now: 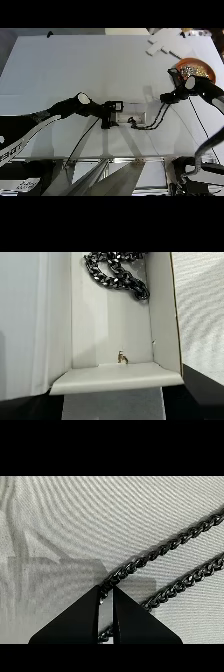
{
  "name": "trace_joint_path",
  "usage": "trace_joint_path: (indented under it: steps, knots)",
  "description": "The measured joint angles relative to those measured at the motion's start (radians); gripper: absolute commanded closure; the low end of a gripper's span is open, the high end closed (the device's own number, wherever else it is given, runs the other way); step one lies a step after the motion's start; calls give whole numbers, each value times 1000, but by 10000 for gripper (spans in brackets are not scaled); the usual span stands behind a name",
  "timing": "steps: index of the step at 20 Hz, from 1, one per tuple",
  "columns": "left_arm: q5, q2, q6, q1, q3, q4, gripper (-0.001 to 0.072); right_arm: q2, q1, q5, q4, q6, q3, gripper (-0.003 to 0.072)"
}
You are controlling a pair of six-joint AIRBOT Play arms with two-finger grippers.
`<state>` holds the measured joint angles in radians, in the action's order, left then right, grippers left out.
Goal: Fold the box and place the chain.
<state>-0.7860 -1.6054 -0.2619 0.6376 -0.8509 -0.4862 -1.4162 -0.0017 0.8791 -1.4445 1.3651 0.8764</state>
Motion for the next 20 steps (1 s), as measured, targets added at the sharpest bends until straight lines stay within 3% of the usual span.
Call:
trace_joint_path:
  steps: [5, 13, 20]
  knots:
    - [0, 0, 0, 0, 0, 0, 455, 74, 0, 3, -15, -3, -2, 668]
    - [0, 0, 0, 0, 0, 0, 455, 345, 6, 117, 83, -24, -2, 668]
    - [0, 0, 0, 0, 0, 0, 455, 581, 135, 216, 163, -58, -2, 667]
